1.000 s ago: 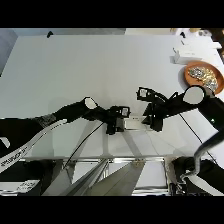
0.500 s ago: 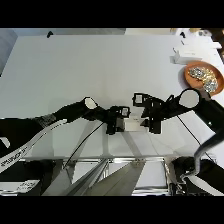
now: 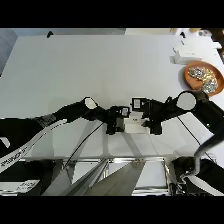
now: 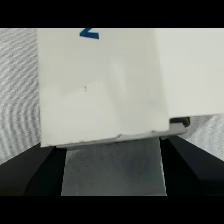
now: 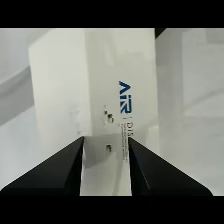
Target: Fold the box and place the chain.
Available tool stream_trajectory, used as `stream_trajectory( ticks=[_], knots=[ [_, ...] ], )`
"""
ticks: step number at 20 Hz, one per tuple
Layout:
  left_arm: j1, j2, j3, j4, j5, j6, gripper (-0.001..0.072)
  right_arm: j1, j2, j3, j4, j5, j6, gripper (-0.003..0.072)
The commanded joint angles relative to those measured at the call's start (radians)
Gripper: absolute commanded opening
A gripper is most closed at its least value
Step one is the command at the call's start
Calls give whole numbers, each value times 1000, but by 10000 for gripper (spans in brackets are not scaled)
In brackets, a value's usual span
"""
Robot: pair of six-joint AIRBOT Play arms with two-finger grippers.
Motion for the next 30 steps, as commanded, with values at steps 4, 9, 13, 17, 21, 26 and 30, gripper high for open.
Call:
stream_trajectory(
  ticks=[4,9,13,17,21,26,30],
  knots=[
    [0,1,0,0,0,0,272,20,1,-34,3,-11,-4,269],
    [0,1,0,0,0,0,272,31,1,-42,-31,-72,6,268],
    [1,1,0,0,0,0,272,31,13,-42,-68,-83,19,219],
    [0,1,0,0,0,0,272,31,58,-42,-67,-97,19,173],
    [0,1,0,0,0,0,272,31,70,-42,-66,-102,19,156],
    [0,1,0,0,0,0,272,31,70,-75,-59,-141,20,90],
    [0,1,0,0,0,0,272,31,71,-88,-56,-145,20,78]
  ],
)
